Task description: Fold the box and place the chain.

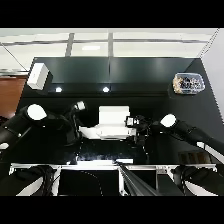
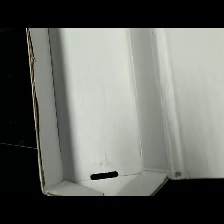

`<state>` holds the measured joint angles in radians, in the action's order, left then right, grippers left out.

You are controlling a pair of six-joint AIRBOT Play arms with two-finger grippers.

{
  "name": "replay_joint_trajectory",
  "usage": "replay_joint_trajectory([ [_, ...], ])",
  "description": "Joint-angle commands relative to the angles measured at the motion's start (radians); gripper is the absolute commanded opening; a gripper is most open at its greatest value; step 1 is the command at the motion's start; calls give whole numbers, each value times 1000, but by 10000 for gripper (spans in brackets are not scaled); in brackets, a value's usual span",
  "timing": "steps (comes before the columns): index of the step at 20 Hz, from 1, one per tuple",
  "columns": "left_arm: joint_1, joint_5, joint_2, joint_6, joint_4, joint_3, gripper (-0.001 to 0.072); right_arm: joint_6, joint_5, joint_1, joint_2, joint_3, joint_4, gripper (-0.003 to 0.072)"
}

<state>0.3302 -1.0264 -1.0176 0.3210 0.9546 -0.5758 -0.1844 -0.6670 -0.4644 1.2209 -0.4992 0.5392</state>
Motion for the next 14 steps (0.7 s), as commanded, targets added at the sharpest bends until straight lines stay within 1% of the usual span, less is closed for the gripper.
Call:
replay_joint_trajectory([
  [1, 126, 154, -15, -220, 57, 15, 713, 0, -1, -1, 0, 0, 0, 227],
  [5, 221, 283, -89, -216, 42, 12, 709, 0, -1, -1, 0, 0, 0, 227],
  [6, 226, 298, -103, -208, 11, 11, 708, 0, -1, -1, 0, 0, 0, 227],
  [8, 226, 298, -123, -208, -64, 7, 701, 0, -1, -1, 0, 0, 0, 227],
  [9, 225, 299, -124, -208, -87, 4, 684, 0, -1, -1, 0, 0, 0, 227],
  [10, 225, 304, -123, -199, -106, 2, 648, 0, -1, -1, 0, 0, 0, 227],
  [11, 225, 309, -123, -173, -108, 0, 522, 0, -1, -1, 0, 0, 0, 227],
  [13, 225, 302, -123, -156, -108, -2, 405, 0, -1, -1, 0, 0, 0, 227],
  [14, 225, 285, -123, -156, -108, -2, 298, 0, -1, -1, 0, 0, 0, 227],
])
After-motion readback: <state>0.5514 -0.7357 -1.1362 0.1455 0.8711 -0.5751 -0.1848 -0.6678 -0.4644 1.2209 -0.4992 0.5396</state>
